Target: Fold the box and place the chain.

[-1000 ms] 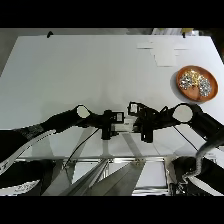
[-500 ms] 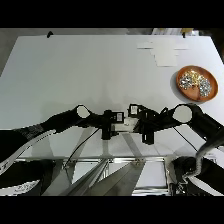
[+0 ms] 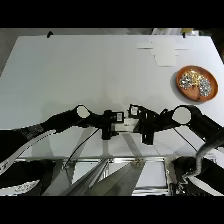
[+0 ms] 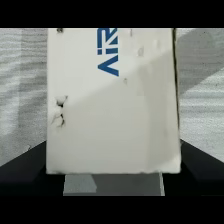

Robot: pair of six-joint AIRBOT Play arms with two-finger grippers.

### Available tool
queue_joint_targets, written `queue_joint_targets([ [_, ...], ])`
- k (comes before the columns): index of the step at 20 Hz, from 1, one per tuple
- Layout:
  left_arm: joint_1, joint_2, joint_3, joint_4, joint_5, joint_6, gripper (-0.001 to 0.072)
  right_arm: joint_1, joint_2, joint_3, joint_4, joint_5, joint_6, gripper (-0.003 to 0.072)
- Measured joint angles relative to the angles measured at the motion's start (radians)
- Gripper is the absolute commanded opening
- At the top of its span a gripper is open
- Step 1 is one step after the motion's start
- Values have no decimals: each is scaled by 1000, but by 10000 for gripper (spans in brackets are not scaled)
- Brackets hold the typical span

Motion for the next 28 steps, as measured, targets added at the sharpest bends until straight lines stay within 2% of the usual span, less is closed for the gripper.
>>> queue_joint_targets([
  [1,0,0,0,0,0,0,209,0,0,-4,-2,-4,0,15],
  [20,0,0,0,1,0,1,209,0,-42,-14,-5,-21,29,15],
  [24,0,0,0,-1,-1,-2,209,-3,11,-16,-16,-16,29,16],
  [28,0,0,0,-1,-1,-1,209,-55,116,-14,-5,-12,67,15],
])
